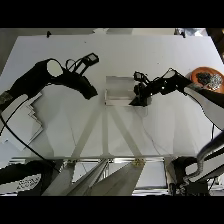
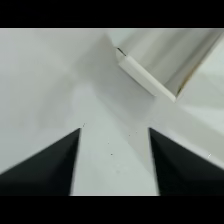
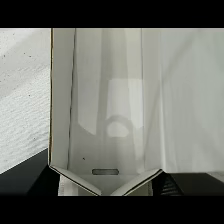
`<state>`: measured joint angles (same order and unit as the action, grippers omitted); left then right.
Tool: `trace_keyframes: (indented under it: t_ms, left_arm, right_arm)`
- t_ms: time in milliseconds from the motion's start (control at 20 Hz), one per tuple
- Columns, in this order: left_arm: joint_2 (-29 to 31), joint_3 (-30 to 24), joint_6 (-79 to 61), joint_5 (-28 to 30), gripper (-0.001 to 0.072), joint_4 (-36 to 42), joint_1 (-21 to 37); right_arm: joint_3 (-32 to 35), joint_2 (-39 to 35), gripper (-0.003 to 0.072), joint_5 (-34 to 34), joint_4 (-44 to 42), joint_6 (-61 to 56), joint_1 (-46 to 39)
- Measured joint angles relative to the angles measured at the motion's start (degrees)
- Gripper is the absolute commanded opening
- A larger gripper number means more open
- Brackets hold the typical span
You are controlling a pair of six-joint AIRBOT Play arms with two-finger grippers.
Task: Fold the box and place the chain.
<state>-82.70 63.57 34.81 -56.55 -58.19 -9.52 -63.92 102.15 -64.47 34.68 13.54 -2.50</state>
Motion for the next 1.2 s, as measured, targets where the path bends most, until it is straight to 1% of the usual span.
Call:
trace_keyframes:
  t_ms: [100,250,400,550,750,950,1200]
  left_arm:
    - [-2.45,-1.53,-17.64,-1.81,0.0701,6.64,2.36]
    - [-7.17,-2.58,-38.42,-3.96,0.0701,15.34,5.49]
    - [-11.74,-2.95,-52.76,-5.88,0.0700,22.95,7.78]
    - [-15.82,-2.75,-63.36,-7.82,0.0699,29.53,8.90]
    - [-19.37,-0.42,-69.40,-9.66,0.0699,35.34,9.57]
    - [-21.38,1.64,-71.65,-12.15,0.0698,37.44,9.70]
    - [-22.34,2.78,-72.63,-13.99,0.0698,38.32,9.40]
  right_arm:
    - [-0.02,0.00,0.0375,0.00,0.02,0.00,0.00]
    - [0.00,0.00,0.0375,0.00,0.02,0.00,0.00]
    - [0.00,0.00,0.0375,0.00,0.02,0.00,0.00]
    - [-0.02,0.02,0.0375,0.00,0.02,0.02,0.00]
    - [-0.02,0.00,0.0375,0.00,0.02,0.02,0.00]
    - [-0.02,0.00,0.0375,-0.02,0.02,0.02,0.00]
    - [-0.02,0.00,0.0375,-0.02,0.00,0.02,0.00]
